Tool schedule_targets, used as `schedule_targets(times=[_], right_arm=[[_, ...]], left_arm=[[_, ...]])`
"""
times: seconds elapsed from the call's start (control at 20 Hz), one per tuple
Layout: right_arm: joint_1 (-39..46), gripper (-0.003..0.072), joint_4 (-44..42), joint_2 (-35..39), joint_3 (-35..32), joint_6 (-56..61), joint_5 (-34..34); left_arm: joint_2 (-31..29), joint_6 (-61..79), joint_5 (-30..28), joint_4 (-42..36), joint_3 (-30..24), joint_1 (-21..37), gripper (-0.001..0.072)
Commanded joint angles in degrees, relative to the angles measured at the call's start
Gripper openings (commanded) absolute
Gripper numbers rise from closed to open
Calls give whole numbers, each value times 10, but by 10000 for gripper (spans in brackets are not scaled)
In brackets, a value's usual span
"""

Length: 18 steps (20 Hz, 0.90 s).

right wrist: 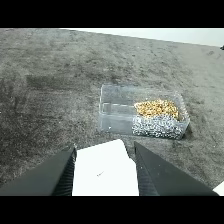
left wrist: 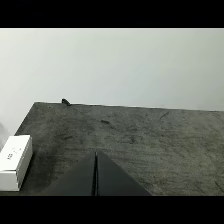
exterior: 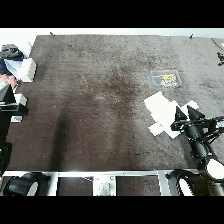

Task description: Fold the box and place the chain.

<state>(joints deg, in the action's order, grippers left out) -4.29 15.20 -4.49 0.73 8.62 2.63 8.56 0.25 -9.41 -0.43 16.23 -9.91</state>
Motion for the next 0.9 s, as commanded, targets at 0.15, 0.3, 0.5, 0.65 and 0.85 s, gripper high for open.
schedule_targets(times=[0.15,0.3,0.5,0.65,0.85], right_arm=[[0,398,0,0,0,0,0],[0,399,-1,0,13,3,4],[1,420,-23,-29,87,3,42],[28,420,-69,-124,167,3,43],[130,419,-95,-300,293,7,-80]], left_arm=[[0,0,0,0,-1,0,11],[0,0,0,0,-1,0,11],[0,0,0,0,-1,0,11],[0,0,0,0,-1,0,11],[0,0,0,0,-1,0,11]])
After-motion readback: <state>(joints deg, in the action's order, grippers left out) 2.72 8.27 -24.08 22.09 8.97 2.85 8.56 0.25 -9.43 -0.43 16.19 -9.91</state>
